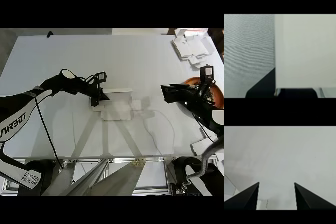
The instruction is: Fold the box and place the chain.
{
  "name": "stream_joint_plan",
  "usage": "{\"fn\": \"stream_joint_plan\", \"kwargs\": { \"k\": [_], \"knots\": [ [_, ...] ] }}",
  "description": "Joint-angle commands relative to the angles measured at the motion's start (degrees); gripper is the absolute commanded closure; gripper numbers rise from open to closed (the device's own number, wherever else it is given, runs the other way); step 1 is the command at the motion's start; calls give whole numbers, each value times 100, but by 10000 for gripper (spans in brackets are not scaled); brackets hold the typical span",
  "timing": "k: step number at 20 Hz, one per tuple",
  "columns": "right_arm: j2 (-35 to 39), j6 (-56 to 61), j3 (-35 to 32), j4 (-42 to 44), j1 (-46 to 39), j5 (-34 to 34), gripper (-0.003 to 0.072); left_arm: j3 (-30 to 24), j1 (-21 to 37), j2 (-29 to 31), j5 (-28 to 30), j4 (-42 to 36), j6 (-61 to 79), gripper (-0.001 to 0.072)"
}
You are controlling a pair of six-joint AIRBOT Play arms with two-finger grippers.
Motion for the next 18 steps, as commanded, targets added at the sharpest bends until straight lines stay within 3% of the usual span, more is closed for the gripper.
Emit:
{"fn": "stream_joint_plan", "kwargs": {
  "k": [1,3,4,6,9,18],
  "knots": [
    [304,-837,31,-4,0,914,227,-2,-4,-4,0,2,2,695],
    [428,-1718,157,-7,2,2144,194,-2,-4,-4,-2,2,2,695],
    [450,-2275,184,-4,2,2653,120,-2,-4,-2,0,2,2,695],
    [455,-3303,184,-177,2,3204,89,-2,-4,-4,0,2,2,695],
    [455,-3696,184,-605,2,3362,35,-2,-4,-4,0,2,2,695],
    [435,-3987,181,-1235,435,3418,-12,-2,-4,-4,0,2,2,695]
  ]
}}
